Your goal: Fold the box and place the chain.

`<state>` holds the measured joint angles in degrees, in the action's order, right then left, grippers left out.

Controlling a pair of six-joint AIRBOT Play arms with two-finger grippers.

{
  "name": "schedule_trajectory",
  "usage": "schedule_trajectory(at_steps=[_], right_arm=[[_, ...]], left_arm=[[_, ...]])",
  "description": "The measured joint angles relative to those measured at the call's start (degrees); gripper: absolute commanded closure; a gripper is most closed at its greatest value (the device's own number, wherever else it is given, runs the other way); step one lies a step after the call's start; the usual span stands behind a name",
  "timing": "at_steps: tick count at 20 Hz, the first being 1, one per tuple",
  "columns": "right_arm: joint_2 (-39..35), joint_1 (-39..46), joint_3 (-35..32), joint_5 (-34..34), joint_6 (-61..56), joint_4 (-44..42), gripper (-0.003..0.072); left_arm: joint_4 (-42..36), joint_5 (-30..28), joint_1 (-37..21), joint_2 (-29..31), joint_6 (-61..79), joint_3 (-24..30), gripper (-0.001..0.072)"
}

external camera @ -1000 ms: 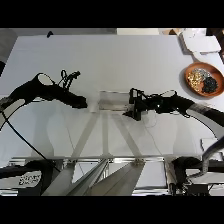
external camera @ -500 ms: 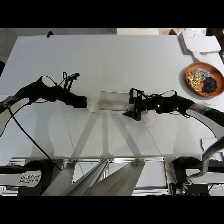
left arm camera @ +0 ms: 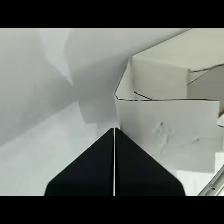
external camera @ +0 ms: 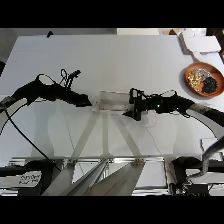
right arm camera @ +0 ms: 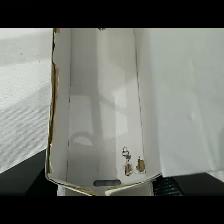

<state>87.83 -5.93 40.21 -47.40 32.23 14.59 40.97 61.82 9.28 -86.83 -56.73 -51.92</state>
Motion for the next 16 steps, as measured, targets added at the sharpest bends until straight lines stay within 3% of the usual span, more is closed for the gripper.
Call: schedule_trajectory(at_steps=[9, 11, 12, 16], right_arm=[[0.0, 0.0, 0.0, 0.0, 0.0, 0.0, 0.0171], [0.0, 0.0, 0.0, 0.0, 0.0, 0.0, 0.0171], [0.0, 0.0, 0.0, 0.0, 0.0, 0.0, 0.0171], [0.0, 0.0, 0.0, 0.0, 0.0, 0.0, 0.0171]], left_arm=[[-3.5, 0.8, 0.0, 1.2, 0.2, 0.0, 0.0567], [-3.9, 0.9, 0.1, 1.2, 0.2, 0.0, 0.0294], [-4.1, 0.9, 0.3, 1.2, 0.2, 0.0, 0.0248], [-4.6, 1.0, 1.4, 0.3, 2.0, 0.0, 0.025]])
